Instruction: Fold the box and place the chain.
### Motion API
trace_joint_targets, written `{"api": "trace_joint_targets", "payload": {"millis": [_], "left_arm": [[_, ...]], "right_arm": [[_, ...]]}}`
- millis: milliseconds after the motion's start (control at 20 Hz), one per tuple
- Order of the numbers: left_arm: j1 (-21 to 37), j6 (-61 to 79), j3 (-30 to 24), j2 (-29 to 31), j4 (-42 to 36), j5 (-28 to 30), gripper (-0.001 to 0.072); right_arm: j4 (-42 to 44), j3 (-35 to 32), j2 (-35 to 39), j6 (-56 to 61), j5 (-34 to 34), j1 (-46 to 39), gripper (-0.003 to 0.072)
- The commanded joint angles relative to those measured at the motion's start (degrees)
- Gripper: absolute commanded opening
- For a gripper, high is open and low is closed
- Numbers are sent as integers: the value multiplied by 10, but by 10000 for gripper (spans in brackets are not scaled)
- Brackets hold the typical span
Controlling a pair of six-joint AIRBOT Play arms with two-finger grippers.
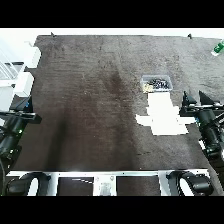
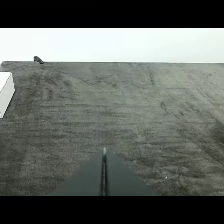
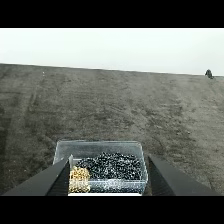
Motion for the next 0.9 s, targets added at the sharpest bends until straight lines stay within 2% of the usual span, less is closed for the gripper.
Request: {"api": "trace_joint_targets", "payload": {"millis": [0,300,500,600,700,750,850], "left_arm": [[0,0,1,0,0,0,23],[0,0,1,0,0,0,23],[0,0,1,0,0,0,23],[0,0,1,0,0,0,23],[0,0,1,0,0,0,23],[0,0,1,0,0,0,23],[0,0,1,0,0,0,24]], "right_arm": [[0,0,0,0,0,0,538],[-4,31,-15,0,-7,-18,539],[-2,122,-143,57,5,-112,537],[-2,178,-234,106,85,-180,536],[-7,240,-343,145,214,-256,536],[-31,273,-394,169,290,-298,536],[-138,335,-465,240,424,-370,536]]}}
